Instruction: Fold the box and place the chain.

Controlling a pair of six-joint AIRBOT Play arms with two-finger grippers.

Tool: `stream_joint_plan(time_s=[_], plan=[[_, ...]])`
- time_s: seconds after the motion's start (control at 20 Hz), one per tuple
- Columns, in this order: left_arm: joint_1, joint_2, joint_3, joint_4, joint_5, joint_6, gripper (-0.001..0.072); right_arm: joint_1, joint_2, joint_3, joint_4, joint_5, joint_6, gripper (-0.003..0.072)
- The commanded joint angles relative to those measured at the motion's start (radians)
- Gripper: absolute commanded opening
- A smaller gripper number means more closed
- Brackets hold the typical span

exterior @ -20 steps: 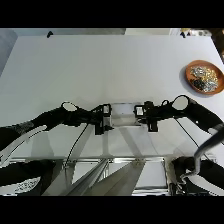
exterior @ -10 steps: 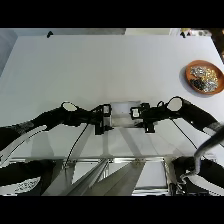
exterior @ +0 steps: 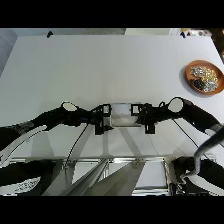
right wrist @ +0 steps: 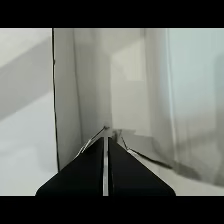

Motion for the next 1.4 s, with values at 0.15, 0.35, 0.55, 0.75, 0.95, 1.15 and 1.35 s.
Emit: stream_joint_plan(time_s=[0.15, 0.35, 0.55, 0.75, 0.95, 1.15, 1.35], plan=[[0.000, 0.000, 0.001, 0.000, 0.000, 0.001, 0.0134, -0.002, 0.062, 0.000, -0.148, 0.135, 0.496, 0.0019], [0.000, 0.000, 0.000, 0.000, 0.000, 0.001, 0.0134, -0.132, 0.274, 0.000, -0.148, 0.134, 0.684, 0.0019], [0.000, 0.000, 0.000, 0.000, 0.000, 0.001, 0.0134, -0.381, 0.373, 0.000, -0.155, 0.077, 0.994, 0.0019], [0.000, 0.000, 0.000, 0.000, 0.000, 0.001, 0.0134, -0.480, 0.284, 0.000, -0.221, 0.094, 1.142, 0.0019], [0.000, 0.000, 0.000, 0.000, 0.000, 0.001, 0.0134, -0.455, 0.112, 0.000, -0.188, 0.115, 1.153, 0.0019], [0.000, 0.000, 0.000, 0.000, 0.000, 0.001, 0.0134, -0.367, -0.004, 0.000, -0.129, 0.107, 1.120, 0.0019], [0.000, 0.000, 0.000, 0.000, 0.000, 0.001, 0.0134, -0.329, -0.073, 0.000, 0.009, 0.103, 1.028, 0.0019]])
